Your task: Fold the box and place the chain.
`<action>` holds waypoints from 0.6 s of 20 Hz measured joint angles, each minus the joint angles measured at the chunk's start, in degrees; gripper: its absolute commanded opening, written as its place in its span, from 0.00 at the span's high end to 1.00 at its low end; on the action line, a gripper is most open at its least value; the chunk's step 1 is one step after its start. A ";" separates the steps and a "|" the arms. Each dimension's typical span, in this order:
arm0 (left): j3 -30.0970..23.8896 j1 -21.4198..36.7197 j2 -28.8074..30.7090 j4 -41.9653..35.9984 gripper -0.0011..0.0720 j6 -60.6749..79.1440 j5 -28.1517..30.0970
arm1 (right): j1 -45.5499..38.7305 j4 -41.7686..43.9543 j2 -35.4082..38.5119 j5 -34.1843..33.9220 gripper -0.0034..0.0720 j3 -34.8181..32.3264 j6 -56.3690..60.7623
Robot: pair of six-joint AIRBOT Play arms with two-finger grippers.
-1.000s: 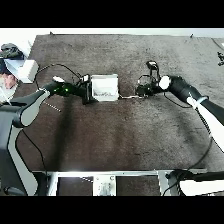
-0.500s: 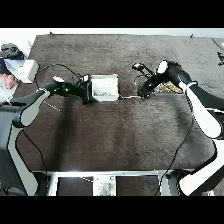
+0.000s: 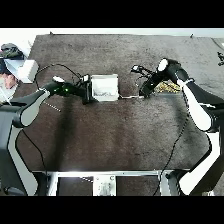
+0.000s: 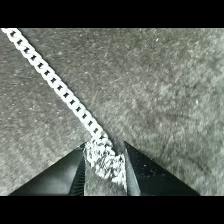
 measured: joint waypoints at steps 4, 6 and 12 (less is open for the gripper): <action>-0.02 0.00 0.00 0.00 0.35 0.00 0.00 | 0.04 -0.17 -1.27 -1.64 0.61 0.17 -1.73; 0.00 0.00 0.00 0.00 0.35 0.00 0.00 | 0.04 -0.35 -1.57 -1.53 0.76 0.31 -3.08; 0.00 0.00 0.00 0.00 0.35 0.00 0.00 | 0.13 -1.95 -1.64 2.56 0.98 0.66 -5.70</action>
